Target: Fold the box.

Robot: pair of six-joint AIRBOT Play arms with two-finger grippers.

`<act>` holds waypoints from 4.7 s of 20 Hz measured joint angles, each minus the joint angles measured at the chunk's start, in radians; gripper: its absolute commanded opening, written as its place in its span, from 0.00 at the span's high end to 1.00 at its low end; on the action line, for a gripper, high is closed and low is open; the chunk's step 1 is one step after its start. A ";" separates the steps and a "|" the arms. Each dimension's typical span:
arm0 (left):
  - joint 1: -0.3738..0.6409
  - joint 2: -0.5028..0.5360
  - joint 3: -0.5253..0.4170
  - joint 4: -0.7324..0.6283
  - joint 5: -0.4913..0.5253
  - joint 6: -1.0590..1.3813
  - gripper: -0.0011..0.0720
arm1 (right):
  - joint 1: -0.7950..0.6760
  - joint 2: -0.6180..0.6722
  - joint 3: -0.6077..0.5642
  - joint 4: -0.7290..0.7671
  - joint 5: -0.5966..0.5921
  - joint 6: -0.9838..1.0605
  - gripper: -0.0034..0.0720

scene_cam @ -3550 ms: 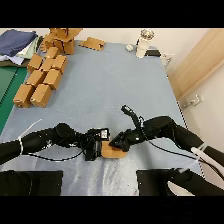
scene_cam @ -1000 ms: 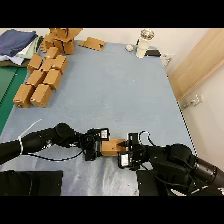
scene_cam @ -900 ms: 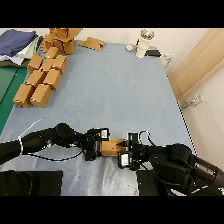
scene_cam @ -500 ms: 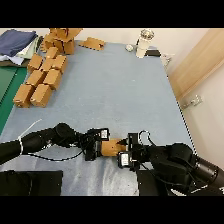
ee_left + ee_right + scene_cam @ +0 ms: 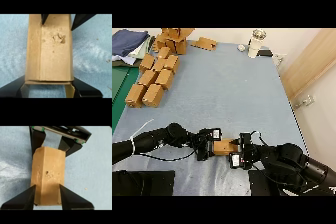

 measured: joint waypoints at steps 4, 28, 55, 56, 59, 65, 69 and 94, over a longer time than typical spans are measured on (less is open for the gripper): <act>0.000 0.000 0.000 0.000 0.002 -0.001 0.28 | 0.005 0.002 0.001 -0.015 0.007 0.000 0.48; 0.000 0.000 0.000 0.000 0.000 0.000 0.28 | 0.097 -0.080 0.033 -0.014 0.049 0.075 0.25; 0.000 0.000 0.000 0.000 0.000 0.000 0.28 | 0.098 -0.090 0.050 -0.188 0.089 0.079 0.32; 0.000 0.000 0.000 0.000 0.000 0.000 0.28 | 0.098 -0.090 0.050 -0.196 0.089 0.079 0.25; 0.000 0.000 0.000 0.000 -0.001 0.000 0.28 | 0.099 -0.089 0.050 -0.189 0.089 0.079 0.25; 0.000 0.000 0.000 0.000 -0.001 0.000 0.28 | 0.101 -0.038 0.063 -0.060 0.085 0.079 0.25; 0.000 0.000 0.000 0.000 -0.001 0.000 0.28 | 0.101 0.024 0.077 0.006 0.058 0.087 0.25; 0.000 0.000 0.000 0.000 -0.001 0.000 0.28 | 0.095 -0.108 0.093 -0.045 0.057 0.108 0.26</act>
